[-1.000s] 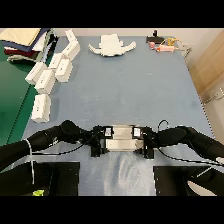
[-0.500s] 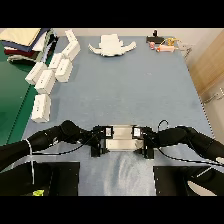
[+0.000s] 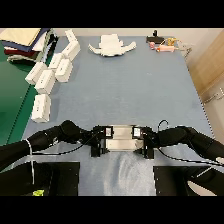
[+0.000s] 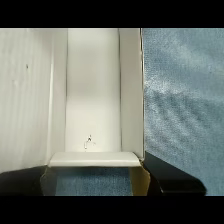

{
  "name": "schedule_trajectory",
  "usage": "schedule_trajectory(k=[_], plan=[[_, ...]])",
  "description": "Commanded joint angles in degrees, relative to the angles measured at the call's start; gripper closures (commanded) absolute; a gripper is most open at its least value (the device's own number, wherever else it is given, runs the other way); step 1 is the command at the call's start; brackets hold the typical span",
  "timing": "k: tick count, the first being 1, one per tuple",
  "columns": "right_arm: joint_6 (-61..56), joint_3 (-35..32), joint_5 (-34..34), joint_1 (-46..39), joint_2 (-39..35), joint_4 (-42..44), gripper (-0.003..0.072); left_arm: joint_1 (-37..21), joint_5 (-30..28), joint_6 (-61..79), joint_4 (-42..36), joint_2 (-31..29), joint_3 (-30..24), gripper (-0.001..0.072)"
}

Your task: Fold the box.

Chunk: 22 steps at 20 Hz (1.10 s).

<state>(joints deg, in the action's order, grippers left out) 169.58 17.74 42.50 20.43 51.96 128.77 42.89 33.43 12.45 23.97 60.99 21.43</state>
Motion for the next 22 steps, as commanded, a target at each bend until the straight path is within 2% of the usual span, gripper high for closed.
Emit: schedule_trajectory(k=[1,17,18,19,22], plan=[[0.0,0.1,0.0,0.0,0.0,0.0,0.0186,0.0,0.0,0.0,0.0,0.0,0.0,0.0125],[0.0,0.0,0.0,0.0,0.0,0.0,0.0180,0.0,0.0,0.0,0.0,0.0,0.0,0.0125],[0.0,0.1,-0.2,0.0,0.0,0.0,0.0136,0.0,0.0,0.0,0.0,0.0,0.0,0.0125],[0.0,0.1,-0.4,0.0,0.0,-0.3,-0.0023,0.0,0.0,0.0,0.0,0.0,0.0,0.0125],[0.0,0.2,-0.7,0.0,0.0,-3.1,-0.0026,0.0,0.0,0.0,0.0,0.0,0.0,0.0125]])
